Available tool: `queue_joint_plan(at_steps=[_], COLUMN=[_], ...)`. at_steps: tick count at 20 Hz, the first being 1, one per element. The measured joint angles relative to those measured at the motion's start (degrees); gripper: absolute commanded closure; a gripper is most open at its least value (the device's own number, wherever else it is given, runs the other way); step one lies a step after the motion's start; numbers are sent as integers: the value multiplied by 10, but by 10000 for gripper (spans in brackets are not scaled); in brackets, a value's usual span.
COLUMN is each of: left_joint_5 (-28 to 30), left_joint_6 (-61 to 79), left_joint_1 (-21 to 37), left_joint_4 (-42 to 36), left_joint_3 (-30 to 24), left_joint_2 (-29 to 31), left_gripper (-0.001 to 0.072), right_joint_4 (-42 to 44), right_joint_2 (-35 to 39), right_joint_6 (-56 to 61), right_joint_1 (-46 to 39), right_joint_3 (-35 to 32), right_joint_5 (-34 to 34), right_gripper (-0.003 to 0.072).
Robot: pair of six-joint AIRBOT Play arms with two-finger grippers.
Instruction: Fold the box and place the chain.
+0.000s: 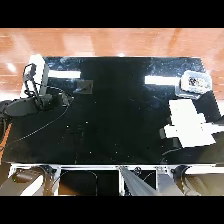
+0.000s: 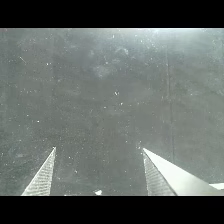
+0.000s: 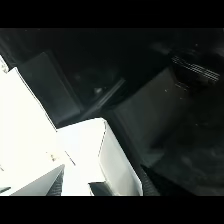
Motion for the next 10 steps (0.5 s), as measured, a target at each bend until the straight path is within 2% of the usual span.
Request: queue_joint_plan(at_steps=[2,3,4,5,6,10], left_joint_5=[0,0,0,0,0,0], left_joint_6=[0,0,0,0,0,0], left_joint_1=[0,0,0,0,0,0], left_joint_4=[0,0,0,0,0,2], left_joint_3=[0,0,0,0,0,0], left_joint_2=[0,0,0,0,0,0], left_gripper=[87,87,87,87,87,87], right_joint_4=[4,5,5,5,3,-1], right_joint_2=[-2,-3,-4,-5,-5,-5], right_joint_6=[-1,-2,-4,-4,-5,-12], right_joint_1=[4,6,9,10,11,16], right_joint_3=[0,0,0,-2,-3,-8], right_joint_5=[0,0,0,-2,-1,-3], right_gripper=[154,303,405,572,646,646])
